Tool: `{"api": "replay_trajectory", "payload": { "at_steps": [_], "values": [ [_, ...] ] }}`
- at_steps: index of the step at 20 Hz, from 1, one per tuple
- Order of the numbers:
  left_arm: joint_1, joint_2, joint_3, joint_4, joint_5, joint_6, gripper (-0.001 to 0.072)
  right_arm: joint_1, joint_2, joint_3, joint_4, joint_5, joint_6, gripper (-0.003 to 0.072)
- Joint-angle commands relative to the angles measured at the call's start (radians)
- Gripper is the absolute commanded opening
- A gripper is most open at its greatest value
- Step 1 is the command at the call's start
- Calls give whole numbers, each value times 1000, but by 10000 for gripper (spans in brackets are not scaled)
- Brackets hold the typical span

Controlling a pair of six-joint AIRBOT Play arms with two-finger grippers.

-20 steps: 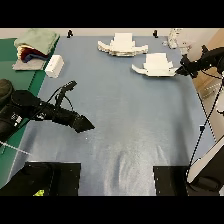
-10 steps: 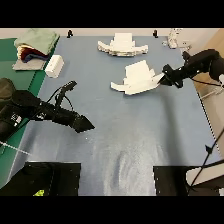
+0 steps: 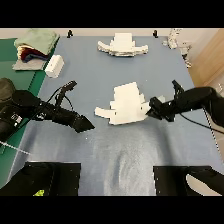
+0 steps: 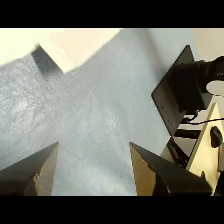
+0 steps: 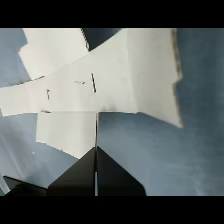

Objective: Fold the box.

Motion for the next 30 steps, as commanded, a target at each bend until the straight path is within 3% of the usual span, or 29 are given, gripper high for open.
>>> {"api": "replay_trajectory", "payload": {
  "at_steps": [1,2,3,4,5,8,10,12,17,25,28,30],
  "values": [
    [0,0,0,0,0,0,693,37,93,-135,-35,16,66,-2],
    [0,0,0,0,0,0,692,37,88,-145,-52,17,66,1],
    [0,0,0,0,0,0,693,37,80,-149,-68,18,66,69],
    [0,0,0,0,0,0,693,36,72,-147,-89,20,66,331],
    [0,0,0,0,0,0,693,33,68,-140,-115,22,66,503],
    [0,0,0,0,0,0,693,-17,69,-57,-276,1,66,505],
    [0,0,0,0,0,0,693,-86,62,7,-374,-36,66,464],
    [0,0,0,0,3,0,692,-185,24,47,-382,-77,25,464],
    [0,0,0,0,29,0,693,-340,-126,49,-222,-76,-244,464],
    [0,0,0,-1,47,0,693,-362,-305,49,72,-92,-542,424],
    [0,0,0,-23,47,0,693,-359,-306,49,122,-118,-583,311],
    [0,0,0,-23,56,0,693,-343,-306,49,135,-124,-583,310]
  ]
}}
